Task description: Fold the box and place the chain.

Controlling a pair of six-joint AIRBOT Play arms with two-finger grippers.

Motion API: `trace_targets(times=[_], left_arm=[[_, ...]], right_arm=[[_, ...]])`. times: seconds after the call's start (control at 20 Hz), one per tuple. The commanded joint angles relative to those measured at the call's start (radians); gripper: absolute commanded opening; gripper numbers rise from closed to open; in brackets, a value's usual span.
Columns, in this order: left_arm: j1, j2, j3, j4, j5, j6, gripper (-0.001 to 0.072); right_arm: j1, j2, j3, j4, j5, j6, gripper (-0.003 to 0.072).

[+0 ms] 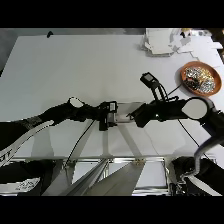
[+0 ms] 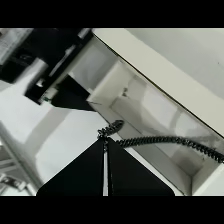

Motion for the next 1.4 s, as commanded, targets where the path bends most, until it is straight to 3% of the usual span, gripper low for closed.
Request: trace_targets(times=[0.0, 0.3, 0.4, 0.45, 0.55, 0.7, 0.85, 0.95, 1.05, 1.15, 1.2, 1.3, 1.35], left_arm=[[0.000, 0.000, 0.000, 0.000, 0.000, 0.000, 0.0254], [0.000, 0.000, 0.000, 0.000, 0.000, 0.000, 0.0254], [0.000, 0.000, 0.000, 0.000, 0.000, 0.000, 0.0254], [0.000, 0.000, 0.000, 0.000, 0.000, 0.000, 0.0254], [0.000, 0.000, 0.000, 0.000, 0.000, 0.000, 0.0254], [0.000, 0.000, 0.000, 0.000, 0.000, 0.000, 0.0254], [0.000, 0.000, 0.000, 0.000, 0.000, 0.000, 0.0254], [0.000, 0.000, 0.000, 0.000, 0.000, 0.000, 0.0254], [0.000, 0.000, 0.000, 0.000, 0.000, 0.000, 0.0254], [0.000, 0.000, 0.000, 0.000, 0.000, 0.000, 0.0254], [0.000, 0.000, 0.000, 0.000, 0.000, 0.000, 0.0254], [0.000, 0.000, 0.000, 0.000, 0.000, 0.000, 0.0254], [0.000, 0.000, 0.000, 0.000, 0.000, 0.000, 0.0254]], right_arm=[[0.006, -0.013, -0.113, 0.003, -0.140, -0.037, 0.0018], [0.006, -0.088, -0.119, 0.004, -0.224, -0.036, 0.0033], [0.006, -0.101, -0.118, 0.003, -0.224, -0.036, 0.0179], [0.006, -0.095, -0.113, 0.004, -0.216, -0.036, 0.0202], [0.006, -0.053, -0.074, -0.002, -0.154, -0.037, 0.0202], [-0.011, 0.035, 0.040, -0.150, -0.008, -0.032, 0.0202], [-0.129, 0.072, 0.129, -0.259, 0.071, -0.008, 0.0199], [-0.248, 0.055, 0.131, -0.287, 0.037, 0.027, 0.0198], [-0.365, -0.004, 0.131, -0.287, 0.018, 0.072, 0.0152], [-0.464, -0.098, 0.131, -0.287, 0.003, 0.105, 0.0156], [-0.499, -0.144, 0.131, -0.287, -0.004, 0.108, 0.0177], [-0.557, -0.236, 0.131, -0.287, -0.034, 0.137, 0.0369], [-0.580, -0.279, 0.131, -0.287, -0.058, 0.154, 0.0369]])
